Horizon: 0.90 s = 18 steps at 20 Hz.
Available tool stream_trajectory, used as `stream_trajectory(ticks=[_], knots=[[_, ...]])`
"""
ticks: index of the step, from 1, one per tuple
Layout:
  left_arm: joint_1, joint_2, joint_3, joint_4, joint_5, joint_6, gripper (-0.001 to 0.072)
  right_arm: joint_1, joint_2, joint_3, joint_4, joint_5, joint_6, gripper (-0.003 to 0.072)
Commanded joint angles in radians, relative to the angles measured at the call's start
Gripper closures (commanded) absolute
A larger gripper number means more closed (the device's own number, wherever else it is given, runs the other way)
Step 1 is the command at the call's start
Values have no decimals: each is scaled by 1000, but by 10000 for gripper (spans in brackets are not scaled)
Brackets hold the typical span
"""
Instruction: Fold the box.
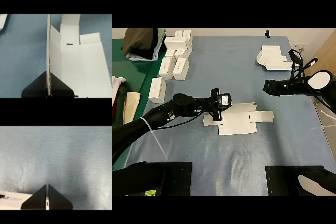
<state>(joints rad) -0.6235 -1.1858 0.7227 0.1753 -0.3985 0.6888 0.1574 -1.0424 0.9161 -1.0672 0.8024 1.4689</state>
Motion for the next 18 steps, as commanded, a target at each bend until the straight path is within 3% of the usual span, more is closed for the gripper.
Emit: stream_trajectory(ticks=[1,9,18], knots=[[-26,-26,-21,11,64,3,697,1,0,1,0,-11,-3,642],[-77,-85,-65,-7,118,-1,699,1,0,1,1,-28,-3,642],[-80,28,-65,-26,24,-1,698,1,0,1,1,-33,-3,642]])
